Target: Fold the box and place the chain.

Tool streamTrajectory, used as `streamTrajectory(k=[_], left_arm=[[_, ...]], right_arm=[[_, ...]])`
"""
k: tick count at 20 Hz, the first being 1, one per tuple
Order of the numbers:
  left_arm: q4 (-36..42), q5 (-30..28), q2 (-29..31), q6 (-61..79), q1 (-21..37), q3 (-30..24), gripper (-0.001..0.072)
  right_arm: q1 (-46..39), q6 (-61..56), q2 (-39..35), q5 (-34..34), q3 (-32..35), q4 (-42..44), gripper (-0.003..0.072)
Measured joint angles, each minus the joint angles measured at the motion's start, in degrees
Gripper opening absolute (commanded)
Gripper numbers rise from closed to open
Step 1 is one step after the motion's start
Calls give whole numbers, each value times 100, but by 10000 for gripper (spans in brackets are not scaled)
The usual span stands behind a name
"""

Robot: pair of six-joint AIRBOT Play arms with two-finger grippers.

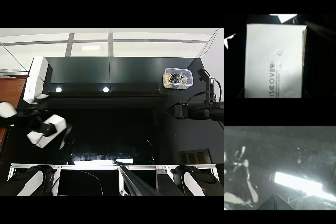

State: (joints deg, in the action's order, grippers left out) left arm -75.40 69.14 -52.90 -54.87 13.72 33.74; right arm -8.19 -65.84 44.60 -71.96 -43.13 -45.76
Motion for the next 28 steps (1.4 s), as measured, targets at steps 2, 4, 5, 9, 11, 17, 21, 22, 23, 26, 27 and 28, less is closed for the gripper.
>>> streamTrajectory(k=[2,4,5,9,11,17,21,22,23,26,27,28], left_arm=[[-22,-330,114,-201,979,-61,356],[-39,-686,74,-304,1609,-13,355],[-39,-909,2,-315,1803,52,355],[-20,-1517,-584,-96,2192,492,356],[76,-1674,-981,-4,2256,756,355],[852,-1899,-1991,553,1971,1386,393],[1054,-2420,-2267,723,1694,1539,713],[1067,-2527,-2295,752,1646,1567,713],[1073,-2621,-2304,756,1611,1596,713],[1069,-2603,-2151,778,1543,1757,712],[1051,-2465,-2044,778,1532,1834,709],[1036,-2273,-1906,776,1526,1928,709]], right_arm=[[0,0,0,55,0,52,18],[0,0,0,66,0,90,18],[0,0,0,66,0,98,18],[0,-9,0,44,0,129,18],[0,-24,0,35,0,133,18],[0,-48,0,138,0,131,18],[0,-63,0,136,0,129,18],[0,-66,0,114,0,129,18],[0,-68,0,101,0,127,18],[0,-85,0,61,0,129,18],[0,-87,0,57,0,129,19],[0,-85,0,61,0,129,19]])
